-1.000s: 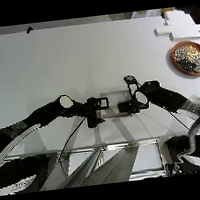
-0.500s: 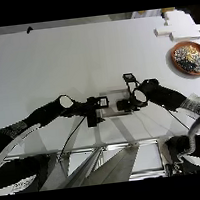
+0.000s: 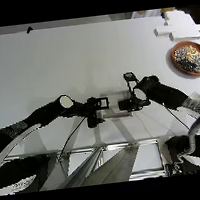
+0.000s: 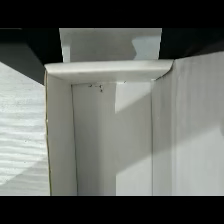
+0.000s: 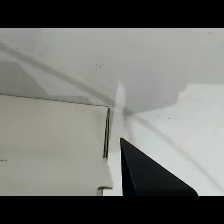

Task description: Fold the box and place the chain.

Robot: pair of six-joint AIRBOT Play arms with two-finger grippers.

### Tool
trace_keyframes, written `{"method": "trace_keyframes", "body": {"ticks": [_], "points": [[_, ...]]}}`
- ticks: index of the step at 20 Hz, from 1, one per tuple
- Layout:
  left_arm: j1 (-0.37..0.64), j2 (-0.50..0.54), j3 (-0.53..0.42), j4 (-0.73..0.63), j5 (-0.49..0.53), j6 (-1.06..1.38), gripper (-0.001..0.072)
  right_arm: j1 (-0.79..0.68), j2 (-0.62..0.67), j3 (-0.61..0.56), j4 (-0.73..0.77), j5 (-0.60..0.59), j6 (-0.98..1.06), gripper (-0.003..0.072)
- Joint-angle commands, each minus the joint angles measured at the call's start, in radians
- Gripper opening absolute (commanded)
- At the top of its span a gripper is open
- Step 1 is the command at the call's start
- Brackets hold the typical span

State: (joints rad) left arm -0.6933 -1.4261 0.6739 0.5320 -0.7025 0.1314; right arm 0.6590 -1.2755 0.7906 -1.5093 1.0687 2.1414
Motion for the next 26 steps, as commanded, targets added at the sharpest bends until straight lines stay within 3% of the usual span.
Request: {"method": "trace_keyframes", "body": {"ticks": [1,8,9,10,11,15,16,17,18,20,22,25,26], "points": [[0.0,0.0,0.0,0.0,0.003,-0.001,0.018,0.001,0.0,0.002,-0.009,0.011,0.033,0.0173],[0.0,0.0,0.0,0.0,0.003,-0.001,0.018,0.005,-0.019,0.0,0.043,-0.029,0.061,0.0172],[0.0,0.0,0.0,0.0,0.003,-0.001,0.018,0.013,-0.021,0.0,0.043,-0.034,0.061,0.0149],[0.0,0.0,0.0,0.0,0.003,-0.001,0.018,0.018,-0.021,0.0,0.035,-0.038,0.06,0.0059],[0.0,0.0,0.0,0.0,0.003,-0.001,0.018,0.019,-0.021,0.0,0.028,-0.037,0.06,0.0019],[0.0,0.0,0.0,0.0,0.003,-0.001,0.018,0.019,-0.021,0.0,0.019,-0.021,0.046,0.0019],[0.0,0.0,0.0,0.0,0.003,-0.001,0.018,0.019,-0.019,0.0,0.02,-0.014,0.019,0.0043],[0.0,0.0,0.0,0.0,0.003,-0.001,0.018,0.019,-0.013,0.001,0.014,-0.01,-0.013,0.0186],[0.0,0.0,0.0,0.0,0.003,-0.001,0.018,0.019,-0.002,0.0,-0.011,0.003,-0.058,0.0236],[0.0,0.0,0.0,0.0,0.003,-0.001,0.018,0.019,0.048,0.001,-0.074,0.042,-0.132,0.0252],[0.0,0.0,0.0,0.0,0.003,-0.001,0.018,0.019,0.133,0.001,-0.101,0.073,-0.268,0.0361],[0.0,0.0,0.0,0.0,0.003,-0.001,0.018,-0.018,0.294,0.025,-0.11,0.124,-0.371,0.0356],[0.0,0.0,0.0,0.0,0.003,-0.001,0.018,-0.053,0.332,0.057,-0.11,0.15,-0.373,0.0318]]}}
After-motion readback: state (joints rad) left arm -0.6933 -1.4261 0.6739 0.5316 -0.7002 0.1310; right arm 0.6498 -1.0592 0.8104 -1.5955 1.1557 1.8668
